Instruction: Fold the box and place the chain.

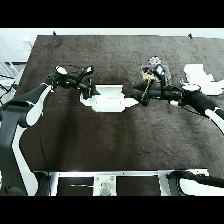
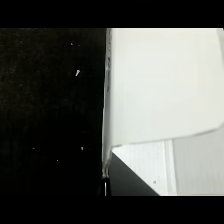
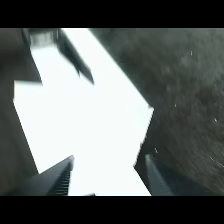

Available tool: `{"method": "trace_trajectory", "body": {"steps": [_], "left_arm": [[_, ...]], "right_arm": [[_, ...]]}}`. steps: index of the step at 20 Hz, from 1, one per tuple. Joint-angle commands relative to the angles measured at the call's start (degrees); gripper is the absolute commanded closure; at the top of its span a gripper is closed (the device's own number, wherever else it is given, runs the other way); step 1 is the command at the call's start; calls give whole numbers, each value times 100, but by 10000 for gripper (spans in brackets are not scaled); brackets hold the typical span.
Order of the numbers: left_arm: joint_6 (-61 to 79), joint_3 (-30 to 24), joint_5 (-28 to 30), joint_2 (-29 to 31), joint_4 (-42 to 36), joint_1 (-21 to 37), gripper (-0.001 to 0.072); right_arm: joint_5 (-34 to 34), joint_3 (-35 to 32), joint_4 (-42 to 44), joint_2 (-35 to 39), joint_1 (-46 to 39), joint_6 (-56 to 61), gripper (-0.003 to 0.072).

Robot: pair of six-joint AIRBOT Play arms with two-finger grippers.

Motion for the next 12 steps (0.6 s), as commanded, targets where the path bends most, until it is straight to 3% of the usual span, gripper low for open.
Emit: {"method": "trace_trajectory", "body": {"steps": [1, 3, 12], "left_arm": [[2, -2, 7, -2, -26, 2, 691], [0, -2, 7, -2, -26, 2, 691], [2, -2, 7, -2, -24, 2, 691]], "right_arm": [[-581, -42, -1099, 201, 417, -11, 67], [-597, -125, -1423, 179, 675, -57, -25], [-1698, -459, -1718, -302, 1572, -55, -25]]}}
